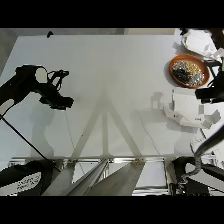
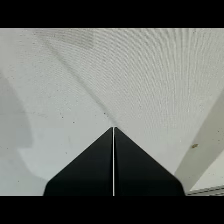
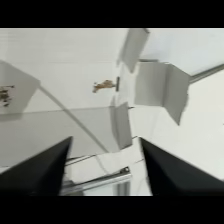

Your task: Fold the box and place the chain.

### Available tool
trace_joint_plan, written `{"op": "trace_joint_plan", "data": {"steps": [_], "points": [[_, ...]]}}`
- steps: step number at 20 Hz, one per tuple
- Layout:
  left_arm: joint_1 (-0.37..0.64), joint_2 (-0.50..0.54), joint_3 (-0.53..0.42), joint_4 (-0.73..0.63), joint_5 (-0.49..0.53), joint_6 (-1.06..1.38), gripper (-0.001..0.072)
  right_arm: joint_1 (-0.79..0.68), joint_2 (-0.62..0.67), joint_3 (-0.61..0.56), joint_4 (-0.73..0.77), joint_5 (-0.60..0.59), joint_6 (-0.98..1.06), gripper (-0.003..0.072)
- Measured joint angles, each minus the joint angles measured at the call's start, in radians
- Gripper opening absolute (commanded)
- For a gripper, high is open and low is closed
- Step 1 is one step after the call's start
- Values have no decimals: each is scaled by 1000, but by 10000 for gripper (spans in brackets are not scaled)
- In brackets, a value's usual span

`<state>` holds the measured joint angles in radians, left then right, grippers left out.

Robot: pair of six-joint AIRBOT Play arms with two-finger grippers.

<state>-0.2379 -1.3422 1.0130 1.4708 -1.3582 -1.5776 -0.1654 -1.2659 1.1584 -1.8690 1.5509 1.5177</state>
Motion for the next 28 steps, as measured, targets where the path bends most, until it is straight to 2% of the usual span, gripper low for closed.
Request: {"op": "trace_joint_plan", "data": {"steps": [6,10,11,14,15,17,20,23,28], "points": [[0,0,0,0,0,0,12,-247,-110,18,-34,6,-19,572],[0,0,0,0,0,0,12,-317,-204,20,-6,-11,-56,569],[0,0,0,0,0,0,12,-325,-229,21,-13,-18,-64,540],[0,0,0,0,0,0,12,-337,-288,21,-37,-52,-76,377],[0,0,0,0,0,0,12,-338,-302,21,-35,-69,-79,282],[0,0,0,0,0,0,12,-341,-321,21,-33,-98,-88,38],[0,0,0,0,0,0,12,-342,-334,21,-19,-114,-117,18],[0,0,0,0,0,0,12,-321,-329,21,64,-102,-185,17],[0,0,0,0,0,0,12,-179,-233,19,223,-100,-263,17]]}}
